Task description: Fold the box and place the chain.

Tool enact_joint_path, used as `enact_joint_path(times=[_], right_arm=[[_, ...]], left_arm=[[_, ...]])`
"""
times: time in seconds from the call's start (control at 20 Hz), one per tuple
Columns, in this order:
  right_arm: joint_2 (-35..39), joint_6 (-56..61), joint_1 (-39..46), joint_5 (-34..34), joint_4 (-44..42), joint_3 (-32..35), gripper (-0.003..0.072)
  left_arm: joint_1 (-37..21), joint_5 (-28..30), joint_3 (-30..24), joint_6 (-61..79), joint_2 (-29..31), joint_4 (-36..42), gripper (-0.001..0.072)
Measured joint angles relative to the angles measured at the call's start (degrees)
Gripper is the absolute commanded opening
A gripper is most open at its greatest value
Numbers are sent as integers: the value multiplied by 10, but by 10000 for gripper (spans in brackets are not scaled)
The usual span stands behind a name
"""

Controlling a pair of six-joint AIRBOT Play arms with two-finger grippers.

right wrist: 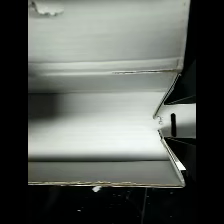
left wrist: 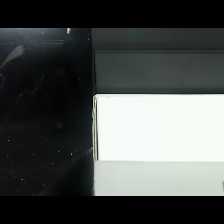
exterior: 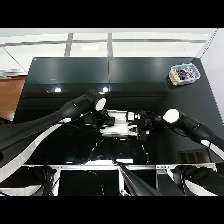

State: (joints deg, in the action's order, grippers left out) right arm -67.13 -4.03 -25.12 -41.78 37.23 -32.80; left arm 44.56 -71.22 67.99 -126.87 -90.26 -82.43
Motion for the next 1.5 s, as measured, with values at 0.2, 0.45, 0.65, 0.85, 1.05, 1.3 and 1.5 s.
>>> enact_joint_path(times=[0.2, 0.45, 0.65, 0.85, 1.05, 1.3, 1.5], right_arm=[[-20, 0, -15, 17, -34, 0, 229], [-32, 3, -21, 34, -52, 0, 227], [-34, 9, -22, 38, -55, 0, 209], [-35, 17, -21, 42, -57, 0, 296], [-33, 29, -20, 43, -56, 0, 8], [1, 109, 0, 28, -54, 0, 18], [61, 232, 77, 9, -54, 0, 18]], left_arm=[[0, 0, 0, 0, 0, 2, 28], [0, 0, 0, 0, 0, 3, 27], [0, 1, 0, 2, 0, 4, 27], [0, 2, 0, 3, 0, 5, 26], [0, 2, 0, 4, 0, 4, 27], [0, 0, 0, -11, 0, 4, 25], [0, -13, 0, -41, 0, -3, 25]])
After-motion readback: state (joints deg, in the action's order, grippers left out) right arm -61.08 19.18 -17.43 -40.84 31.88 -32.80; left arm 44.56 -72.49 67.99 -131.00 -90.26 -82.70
